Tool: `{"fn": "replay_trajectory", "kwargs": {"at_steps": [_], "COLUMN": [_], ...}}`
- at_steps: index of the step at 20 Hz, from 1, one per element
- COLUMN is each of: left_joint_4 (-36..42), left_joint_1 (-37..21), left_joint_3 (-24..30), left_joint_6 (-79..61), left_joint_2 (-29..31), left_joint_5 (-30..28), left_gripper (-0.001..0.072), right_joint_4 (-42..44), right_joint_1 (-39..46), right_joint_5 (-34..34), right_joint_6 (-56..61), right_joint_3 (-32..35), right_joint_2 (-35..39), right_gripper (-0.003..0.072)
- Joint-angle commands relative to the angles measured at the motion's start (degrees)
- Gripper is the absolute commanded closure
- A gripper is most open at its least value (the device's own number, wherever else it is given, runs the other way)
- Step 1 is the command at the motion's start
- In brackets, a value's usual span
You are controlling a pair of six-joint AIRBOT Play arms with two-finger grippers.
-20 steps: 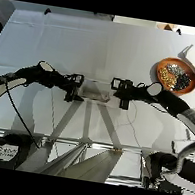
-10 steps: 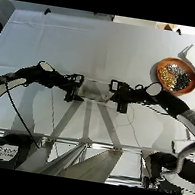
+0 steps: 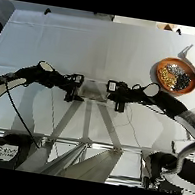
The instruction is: Fold the box and place the chain.
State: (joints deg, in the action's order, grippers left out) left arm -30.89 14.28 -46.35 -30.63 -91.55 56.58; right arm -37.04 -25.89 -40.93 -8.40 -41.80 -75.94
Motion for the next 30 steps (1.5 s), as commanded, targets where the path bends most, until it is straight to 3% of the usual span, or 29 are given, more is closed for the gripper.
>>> {"fn": "replay_trajectory", "kwargs": {"at_steps": [1, 4, 6, 10, 11, 13, 16, 21, 25, 27, 30], "left_joint_4": [0.0, 0.0, 0.0, 0.0, 0.0, 0.0, 0.0, 0.0, 0.0, 0.0, 0.0], "left_joint_1": [0.0, 0.0, 0.0, 0.0, 0.0, 0.0, 0.0, 0.0, 0.0, 0.0, 0.0], "left_joint_3": [0.0, 0.0, 0.0, 0.0, 0.0, 0.0, 0.0, 0.0, 0.0, 0.0, 0.0], "left_joint_6": [0.0, 0.0, 0.0, 0.0, 0.0, 0.0, 0.0, 0.0, 0.0, 0.0, 0.0], "left_joint_2": [0.0, 0.0, 0.0, 0.0, 0.0, 0.0, 0.0, 0.0, 0.0, 0.0, 0.0], "left_joint_5": [0.0, 0.0, 0.0, 0.0, 0.0, 0.0, 0.0, 0.0, 0.0, 0.0, 0.0], "left_gripper": [0.05, 0.05, 0.05, 0.05, 0.05, 0.05, 0.05, 0.05, 0.05, 0.05, 0.05], "right_joint_4": [1.2, 3.9, 4.5, 4.9, 4.9, 4.3, 3.0, -7.0, -16.9, -17.6, -16.8], "right_joint_1": [-0.1, -0.1, -0.1, -0.1, -0.1, 0.0, 2.1, 10.2, 18.6, 21.7, 22.7], "right_joint_5": [0.0, 0.1, 0.0, -0.2, -0.2, -1.5, -4.7, -4.5, -5.9, -8.0, -10.1], "right_joint_6": [-0.1, -0.1, 0.0, 0.0, 0.0, 0.9, 2.4, 25.1, 51.7, 61.6, 66.6], "right_joint_3": [0.0, 0.0, 0.0, 0.0, 0.0, 0.0, 0.0, 0.0, 0.7, 2.7, 8.0], "right_joint_2": [0.0, -0.3, -0.6, -1.0, -1.0, -0.7, 1.6, 10.4, 15.0, 15.6, 15.6], "right_gripper": [0.0447, 0.0426, 0.0314, 0.0313, 0.033, 0.0661, 0.0673, 0.0674, 0.0674, 0.0674, 0.0674]}}
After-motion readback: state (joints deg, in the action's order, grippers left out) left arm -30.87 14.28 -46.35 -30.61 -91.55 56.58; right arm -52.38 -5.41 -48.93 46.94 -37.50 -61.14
